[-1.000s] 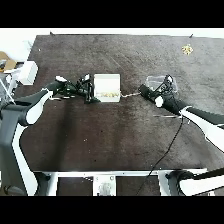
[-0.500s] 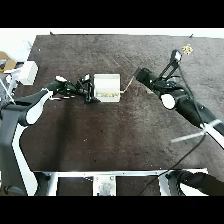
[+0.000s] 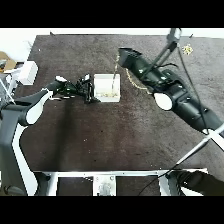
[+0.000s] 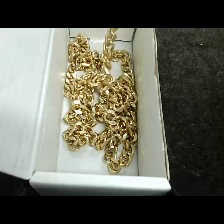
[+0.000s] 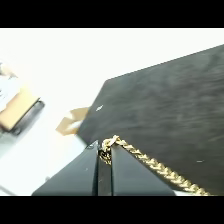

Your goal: Fold the box and place the chain.

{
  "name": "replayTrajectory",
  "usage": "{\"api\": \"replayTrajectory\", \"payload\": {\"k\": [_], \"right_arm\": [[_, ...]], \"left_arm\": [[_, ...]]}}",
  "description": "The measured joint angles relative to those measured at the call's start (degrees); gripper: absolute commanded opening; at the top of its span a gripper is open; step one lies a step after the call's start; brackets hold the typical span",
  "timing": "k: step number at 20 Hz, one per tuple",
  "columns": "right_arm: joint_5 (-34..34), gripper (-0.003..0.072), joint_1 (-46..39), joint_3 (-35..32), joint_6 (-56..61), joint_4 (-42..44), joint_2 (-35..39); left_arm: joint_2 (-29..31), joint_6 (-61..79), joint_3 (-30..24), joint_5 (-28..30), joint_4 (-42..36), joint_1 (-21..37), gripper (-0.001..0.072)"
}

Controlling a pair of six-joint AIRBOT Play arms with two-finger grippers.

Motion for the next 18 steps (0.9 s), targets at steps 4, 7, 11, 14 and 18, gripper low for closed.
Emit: {"api": "replayTrajectory", "payload": {"k": [4, 7, 11, 14, 18], "right_arm": [[0.1, -0.0003, 2.6, 2.2, 0.1, 1.0, -6.6], [2.1, -0.0003, 3.1, 2.7, 0.2, 1.6, -10.3], [7.5, 0.0165, 3.1, 2.9, 0.2, 1.9, -13.7], [12.0, 0.0174, 1.7, 2.3, 0.2, 1.9, -14.5], [17.1, 0.0471, -0.5, -1.4, 0.0, -1.6, -10.8]], "left_arm": [[0.0, 0.0, 0.0, 0.0, 0.0, 0.0, 0.0163], [0.0, 0.0, 0.0, 0.0, 0.0, 0.0, 0.0164], [0.0, 0.0, 0.0, 0.0, 0.0, 0.0, 0.0163], [0.0, 0.0, 0.0, 0.0, 0.0, 0.0, 0.0163], [0.0, 0.0, 0.0, 0.0, 0.0, 0.0, 0.0163]]}}
